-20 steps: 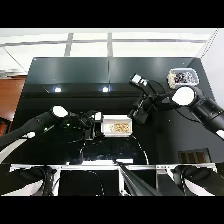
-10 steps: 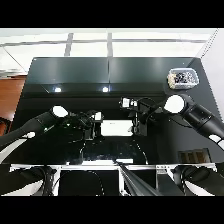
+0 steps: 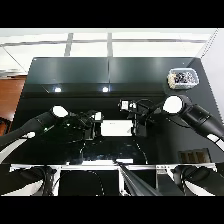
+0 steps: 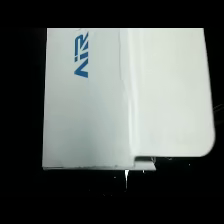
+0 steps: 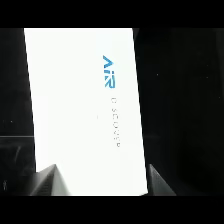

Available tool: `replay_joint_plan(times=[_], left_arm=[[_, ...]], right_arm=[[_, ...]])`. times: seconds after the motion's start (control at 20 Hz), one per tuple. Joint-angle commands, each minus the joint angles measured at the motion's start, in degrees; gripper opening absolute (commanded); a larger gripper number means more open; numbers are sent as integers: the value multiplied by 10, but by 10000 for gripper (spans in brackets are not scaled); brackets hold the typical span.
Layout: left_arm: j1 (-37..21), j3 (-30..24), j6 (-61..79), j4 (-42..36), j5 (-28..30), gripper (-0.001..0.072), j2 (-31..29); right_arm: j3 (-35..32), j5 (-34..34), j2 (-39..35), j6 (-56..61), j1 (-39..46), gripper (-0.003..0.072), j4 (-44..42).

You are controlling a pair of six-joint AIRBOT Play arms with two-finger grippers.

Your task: Fold the box and place the chain.

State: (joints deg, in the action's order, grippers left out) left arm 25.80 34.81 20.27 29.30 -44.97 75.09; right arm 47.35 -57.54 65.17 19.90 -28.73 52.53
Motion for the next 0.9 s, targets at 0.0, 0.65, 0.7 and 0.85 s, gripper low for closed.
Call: replay_joint_plan(times=[0.0,0.65,0.7,0.85], left_arm=[[0,0,0,0,0,462,0],[0,0,0,0,0,462,0],[0,0,0,0,0,462,0],[0,0,0,0,0,462,0]], right_arm=[[0,9,6,0,0,388,-4],[0,-3,6,9,-2,166,-5],[0,-3,6,9,-4,166,-5],[0,-2,6,9,-14,167,-4]])
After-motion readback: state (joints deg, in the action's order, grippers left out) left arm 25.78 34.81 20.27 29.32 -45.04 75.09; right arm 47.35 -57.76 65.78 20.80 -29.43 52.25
